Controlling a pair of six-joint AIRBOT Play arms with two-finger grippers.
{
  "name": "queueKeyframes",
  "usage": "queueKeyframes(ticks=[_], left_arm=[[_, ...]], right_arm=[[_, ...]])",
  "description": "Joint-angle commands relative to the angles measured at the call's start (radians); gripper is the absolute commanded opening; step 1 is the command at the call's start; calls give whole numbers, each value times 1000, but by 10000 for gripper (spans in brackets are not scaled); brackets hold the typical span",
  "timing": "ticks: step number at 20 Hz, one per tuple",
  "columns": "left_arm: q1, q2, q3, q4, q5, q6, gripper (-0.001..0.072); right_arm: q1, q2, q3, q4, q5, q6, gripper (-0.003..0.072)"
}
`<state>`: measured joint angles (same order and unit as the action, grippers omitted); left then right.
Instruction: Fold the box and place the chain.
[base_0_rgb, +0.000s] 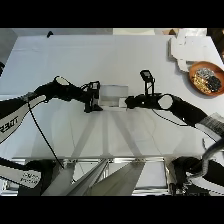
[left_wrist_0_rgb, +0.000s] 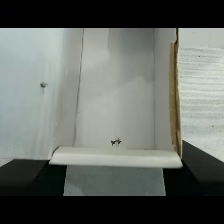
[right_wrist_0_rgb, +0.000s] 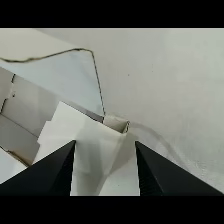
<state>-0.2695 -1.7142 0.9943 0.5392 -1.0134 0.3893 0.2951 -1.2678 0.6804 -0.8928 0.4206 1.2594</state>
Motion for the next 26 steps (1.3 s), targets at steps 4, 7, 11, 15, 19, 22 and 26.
queueKeyframes(ticks=[4, 7, 11, 15, 19, 22, 26], left_arm=[[0, 0, 0, 0, 0, -1, 337], [0, 0, 0, 0, 0, -1, 337], [0, 0, 0, 0, 0, -1, 337], [0, 0, 0, 0, 0, -1, 337], [0, 0, 0, 0, 0, -1, 337], [0, 0, 0, 0, 0, -1, 337], [0, 0, 0, 0, 0, -1, 337]], right_arm=[[13, -8, 1, -116, 10, 113, 401], [13, -8, 22, -116, 14, 186, 401], [22, -8, 74, -117, 88, 237, 401], [71, -8, 84, -117, 110, 237, 400], [97, -8, 84, -147, 103, 246, 398], [97, -11, 84, -368, 103, 480, 398], [97, -21, 85, -481, 114, 602, 398]])
